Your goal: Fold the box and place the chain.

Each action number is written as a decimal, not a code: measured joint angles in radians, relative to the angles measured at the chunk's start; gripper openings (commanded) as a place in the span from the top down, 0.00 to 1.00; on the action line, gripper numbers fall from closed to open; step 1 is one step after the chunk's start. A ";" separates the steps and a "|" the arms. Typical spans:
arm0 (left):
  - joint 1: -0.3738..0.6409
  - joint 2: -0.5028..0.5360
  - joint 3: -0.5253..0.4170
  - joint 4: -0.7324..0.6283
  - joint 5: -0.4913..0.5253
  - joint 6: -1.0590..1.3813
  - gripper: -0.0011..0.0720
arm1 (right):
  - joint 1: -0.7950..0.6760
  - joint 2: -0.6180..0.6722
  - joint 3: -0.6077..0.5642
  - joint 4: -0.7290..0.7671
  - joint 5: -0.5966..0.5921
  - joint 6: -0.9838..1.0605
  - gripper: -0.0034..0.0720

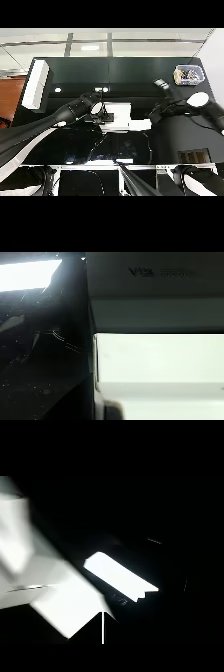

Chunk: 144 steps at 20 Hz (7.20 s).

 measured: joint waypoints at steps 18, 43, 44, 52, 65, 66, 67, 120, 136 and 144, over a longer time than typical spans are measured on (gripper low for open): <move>0.000 0.000 0.000 0.000 -0.001 0.000 0.95 | 0.011 -0.235 -0.073 0.343 0.145 0.045 0.55; 0.000 0.000 0.000 0.001 -0.006 0.001 0.95 | 0.433 -0.242 0.247 -0.113 0.053 0.713 0.48; 0.000 0.000 0.000 0.002 -0.006 0.001 0.95 | 0.451 -0.242 0.250 -0.140 0.044 0.745 0.47; 0.000 0.000 0.000 0.001 -0.004 0.001 0.95 | 0.545 -0.266 0.265 -0.348 0.004 0.958 0.48; 0.000 0.000 0.000 -0.001 -0.005 0.002 0.95 | 0.651 -0.408 0.379 -0.573 0.130 1.276 0.79; 0.000 0.000 0.000 -0.003 -0.004 0.001 0.95 | 0.653 -0.412 0.382 -0.574 0.133 1.290 0.84; -0.001 0.000 0.000 -0.003 -0.006 0.003 0.95 | 0.655 -0.415 0.383 -0.574 0.139 1.299 0.93; 0.000 0.000 0.001 0.000 -0.010 0.001 0.95 | -0.279 -0.929 1.257 -0.844 0.134 1.220 0.00; 0.000 0.000 0.001 0.000 -0.026 0.001 0.95 | -0.314 -0.991 1.353 -0.820 0.187 1.112 0.94; 0.000 0.000 0.001 0.000 -0.027 0.001 0.95 | -0.320 -0.668 1.332 -0.754 0.302 0.827 0.94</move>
